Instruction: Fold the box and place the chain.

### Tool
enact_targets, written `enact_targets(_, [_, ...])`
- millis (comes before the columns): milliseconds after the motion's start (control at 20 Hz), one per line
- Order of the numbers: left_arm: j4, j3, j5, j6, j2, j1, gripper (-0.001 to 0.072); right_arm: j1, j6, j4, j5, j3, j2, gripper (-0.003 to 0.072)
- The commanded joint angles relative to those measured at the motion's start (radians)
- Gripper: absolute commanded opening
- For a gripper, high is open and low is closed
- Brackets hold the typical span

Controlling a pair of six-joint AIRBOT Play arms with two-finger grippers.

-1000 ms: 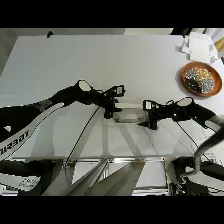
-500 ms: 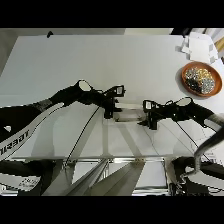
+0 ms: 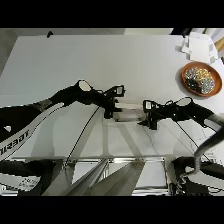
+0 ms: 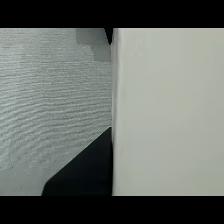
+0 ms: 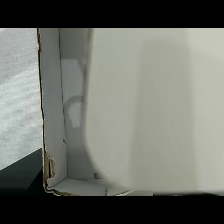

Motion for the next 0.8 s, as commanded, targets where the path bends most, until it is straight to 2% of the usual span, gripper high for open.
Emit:
enact_targets(0, [0.0, 0.0, 0.001, 0.0, 0.0, 0.0, 0.0012, 0.001, 0.0, 0.0, 0.0, 0.0, -0.001, 0.0415])
enact_targets(250, [0.0, 0.0, -0.005, 0.0, 0.0, 0.0, 0.0012, 0.001, 0.0, 0.0, 0.0, 0.0, -0.001, 0.0415])
enact_targets(300, [0.001, 0.0, -0.009, 0.0, 0.001, 0.0, 0.0038, 0.001, 0.0, 0.0, 0.0, 0.0, -0.001, 0.0415])
enact_targets(350, [0.002, 0.0, -0.008, 0.0, 0.003, 0.0, 0.0141, 0.001, 0.0, 0.0, 0.0, 0.0, -0.001, 0.0415])
enact_targets(400, [0.011, 0.0, -0.009, -0.005, 0.01, 0.003, 0.0304, 0.001, 0.0, 0.0, 0.0, 0.0, -0.001, 0.0415])
enact_targets(450, [0.031, 0.0, -0.008, -0.031, 0.019, 0.005, 0.0406, 0.001, 0.0, 0.0, 0.0, 0.0, -0.001, 0.0415])
enact_targets(550, [0.097, 0.0, -0.01, -0.114, 0.047, 0.013, 0.0412, 0.001, 0.0, 0.0, -0.001, 0.0, -0.001, 0.0415])
enact_targets(650, [0.218, 0.0, -0.037, -0.224, 0.087, 0.023, 0.042, 0.001, 0.0, 0.0, 0.0, 0.0, -0.001, 0.0415])
enact_targets(700, [0.285, 0.0, -0.063, -0.275, 0.113, 0.028, 0.046, 0.001, 0.0, 0.0, 0.0, 0.0, -0.001, 0.0415])
enact_targets(750, [0.337, 0.0, -0.084, -0.317, 0.139, 0.034, 0.0446, 0.001, 0.0, 0.0, 0.0, 0.0, -0.001, 0.0415])
